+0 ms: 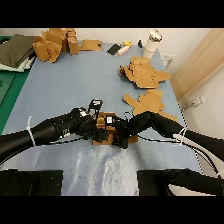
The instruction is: Fold the box.
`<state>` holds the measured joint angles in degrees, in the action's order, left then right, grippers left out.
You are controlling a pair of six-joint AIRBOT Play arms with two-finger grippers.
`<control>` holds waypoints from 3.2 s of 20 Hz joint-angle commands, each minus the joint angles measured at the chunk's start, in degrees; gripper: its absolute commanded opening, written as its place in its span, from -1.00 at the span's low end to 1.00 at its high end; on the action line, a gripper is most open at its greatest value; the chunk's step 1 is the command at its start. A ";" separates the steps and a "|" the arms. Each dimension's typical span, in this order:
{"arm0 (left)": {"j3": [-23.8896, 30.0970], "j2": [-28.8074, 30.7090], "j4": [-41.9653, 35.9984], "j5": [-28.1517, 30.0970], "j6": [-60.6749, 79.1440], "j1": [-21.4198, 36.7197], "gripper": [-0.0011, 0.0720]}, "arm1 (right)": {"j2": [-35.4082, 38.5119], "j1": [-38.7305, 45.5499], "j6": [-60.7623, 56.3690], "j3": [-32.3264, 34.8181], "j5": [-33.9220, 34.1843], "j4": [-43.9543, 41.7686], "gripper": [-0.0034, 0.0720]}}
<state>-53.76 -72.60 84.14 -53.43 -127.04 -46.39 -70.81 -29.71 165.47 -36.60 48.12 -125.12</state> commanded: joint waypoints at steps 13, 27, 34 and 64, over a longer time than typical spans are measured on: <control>-4.28 -7.06 -0.13 -0.11 -3.56 -0.68 -0.93 | 0.04 -0.02 0.00 0.02 -0.02 0.00 0.43; -4.39 -3.69 -0.87 -2.56 -3.02 1.38 0.53 | 0.04 -0.02 0.00 0.02 -0.02 0.00 0.42; -4.39 -1.57 -1.77 -8.66 -1.77 2.56 0.53 | 0.04 -0.02 0.00 0.02 -0.02 0.00 0.42; 9.18 15.85 -34.03 -3.32 98.55 25.88 0.65 | 0.04 -0.04 0.00 0.02 -0.02 0.42 0.42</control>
<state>-50.06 -56.97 55.33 -65.63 -46.09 -27.62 -70.74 -29.71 165.47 -36.53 48.10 -124.92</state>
